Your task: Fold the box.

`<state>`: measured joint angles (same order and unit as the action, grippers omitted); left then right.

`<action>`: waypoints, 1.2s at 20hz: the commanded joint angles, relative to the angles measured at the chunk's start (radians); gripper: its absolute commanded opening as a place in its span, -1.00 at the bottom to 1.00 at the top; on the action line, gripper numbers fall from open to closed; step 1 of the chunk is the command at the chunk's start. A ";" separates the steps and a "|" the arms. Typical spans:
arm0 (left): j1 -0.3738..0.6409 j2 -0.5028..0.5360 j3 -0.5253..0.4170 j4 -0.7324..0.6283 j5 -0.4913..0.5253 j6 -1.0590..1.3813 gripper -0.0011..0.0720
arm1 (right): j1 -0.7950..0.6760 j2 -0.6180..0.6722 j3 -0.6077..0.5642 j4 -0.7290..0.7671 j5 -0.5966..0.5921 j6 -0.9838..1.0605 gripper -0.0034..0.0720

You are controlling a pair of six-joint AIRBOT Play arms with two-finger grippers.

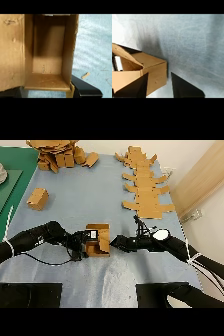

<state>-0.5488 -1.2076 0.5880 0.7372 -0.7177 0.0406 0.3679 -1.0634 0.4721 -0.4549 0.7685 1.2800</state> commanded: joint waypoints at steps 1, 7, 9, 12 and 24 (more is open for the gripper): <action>0.000 0.000 0.001 -0.001 0.001 0.000 -0.36 | -0.001 0.001 0.004 -0.116 -0.018 0.109 0.29; 0.000 0.000 0.001 -0.001 0.001 0.000 -0.36 | 0.000 0.011 0.003 -0.322 -0.035 0.277 0.19; 0.000 0.000 0.001 -0.001 0.001 0.000 -0.36 | -0.001 0.044 0.003 -0.343 -0.048 0.284 0.18; 0.000 0.000 0.001 -0.001 0.001 0.000 -0.36 | 0.000 0.111 0.003 -0.334 -0.034 0.285 0.19; 0.000 0.000 0.001 -0.001 0.001 0.000 -0.36 | 0.148 0.130 0.009 -0.252 -0.060 0.332 0.19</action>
<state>-0.5488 -1.2076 0.5880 0.7357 -0.7170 0.0406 0.4656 -0.9035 0.4763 -0.6960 0.7536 1.5761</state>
